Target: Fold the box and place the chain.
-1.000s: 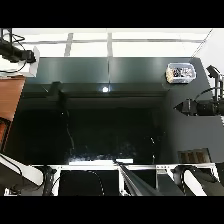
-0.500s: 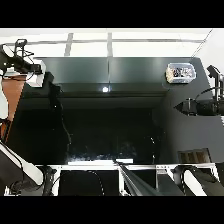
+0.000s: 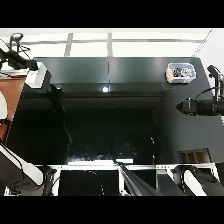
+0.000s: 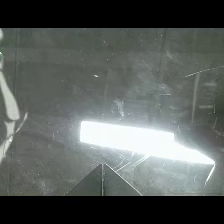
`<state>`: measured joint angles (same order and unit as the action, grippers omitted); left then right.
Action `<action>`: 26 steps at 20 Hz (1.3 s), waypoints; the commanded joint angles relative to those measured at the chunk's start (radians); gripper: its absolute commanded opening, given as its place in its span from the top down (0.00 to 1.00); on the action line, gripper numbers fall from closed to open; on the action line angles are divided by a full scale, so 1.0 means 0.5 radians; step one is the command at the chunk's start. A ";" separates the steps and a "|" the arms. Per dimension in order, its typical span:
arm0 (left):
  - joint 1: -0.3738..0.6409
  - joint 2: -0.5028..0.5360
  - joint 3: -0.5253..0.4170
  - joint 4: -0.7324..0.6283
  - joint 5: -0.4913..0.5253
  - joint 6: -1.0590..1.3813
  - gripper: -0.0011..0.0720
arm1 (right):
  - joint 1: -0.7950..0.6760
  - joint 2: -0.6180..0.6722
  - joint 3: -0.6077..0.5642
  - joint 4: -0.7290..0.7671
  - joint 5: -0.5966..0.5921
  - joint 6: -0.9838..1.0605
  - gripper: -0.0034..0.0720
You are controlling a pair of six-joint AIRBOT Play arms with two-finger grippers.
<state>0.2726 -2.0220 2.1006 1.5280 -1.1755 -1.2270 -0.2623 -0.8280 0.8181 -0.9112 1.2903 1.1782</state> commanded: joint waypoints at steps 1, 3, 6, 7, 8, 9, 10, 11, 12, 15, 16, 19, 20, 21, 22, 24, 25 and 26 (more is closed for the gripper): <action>-0.007 0.221 0.031 0.010 -0.217 -0.040 0.05 | 0.002 0.001 0.002 0.002 -0.002 0.000 0.94; -0.008 0.407 0.014 -0.033 -0.383 -0.218 0.26 | 0.002 0.001 -0.001 0.003 -0.030 -0.001 0.94; -0.009 0.706 -0.162 -0.315 -0.658 -0.303 0.95 | 0.012 0.001 -0.035 0.003 -0.170 -0.002 0.94; -0.015 0.808 -0.272 -0.437 -0.713 -0.310 0.95 | 0.028 0.001 -0.050 0.003 -0.213 -0.016 0.94; -0.037 0.925 -0.407 -0.503 -0.742 -0.336 0.95 | 0.060 0.001 -0.060 -0.005 -0.247 -0.034 0.94; -0.072 1.044 -0.553 -0.507 -0.737 -0.352 0.95 | 0.101 0.001 -0.062 -0.007 -0.272 -0.061 0.94; -0.117 1.176 -0.725 -0.507 -0.681 -0.372 0.95 | 0.153 0.001 -0.065 -0.006 -0.305 -0.078 0.94; -0.174 1.344 -0.947 -0.509 -0.562 -0.396 0.95 | 0.211 0.001 -0.070 -0.008 -0.343 -0.091 0.94; -0.243 1.527 -1.192 -0.511 -0.407 -0.397 0.95 | 0.281 0.001 -0.073 -0.014 -0.387 -0.127 0.94; -0.492 2.068 -1.941 -0.515 0.066 -0.389 0.95 | 0.473 0.001 -0.146 -0.029 -0.654 -0.282 0.94; -0.575 2.235 -2.176 -0.508 0.208 -0.382 0.95 | 0.524 0.001 -0.211 -0.076 -0.824 -0.290 0.94; -0.700 2.613 -2.679 -0.507 0.443 -0.385 0.95 | 0.562 0.001 -0.414 -0.181 -1.218 -0.287 0.94; -0.706 2.710 -2.786 -0.507 0.465 -0.383 0.95 | 0.562 0.001 -0.428 -0.192 -1.196 -0.287 0.94; -0.705 2.786 -2.857 -0.506 0.458 -0.383 0.95 | 0.562 0.001 -0.428 -0.182 -1.164 -0.286 0.94; -0.705 2.837 -2.904 -0.507 0.433 -0.383 0.95 | 0.562 0.001 -0.428 -0.171 -1.150 -0.287 0.94; -0.706 2.885 -2.961 -0.512 0.391 -0.383 0.95 | 0.562 0.001 -0.428 -0.172 -1.152 -0.287 0.94; -0.706 2.879 -2.968 -0.510 0.393 -0.383 0.95 | 0.562 0.001 -0.428 -0.172 -1.152 -0.287 0.94; -0.706 2.870 -2.968 -0.511 0.398 -0.383 0.95 | 0.562 0.001 -0.428 -0.172 -1.152 -0.287 0.94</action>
<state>-0.0734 -0.6254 0.6701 1.2743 -0.9939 -1.4185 0.0147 -0.8280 0.6121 -0.9924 0.7349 1.0367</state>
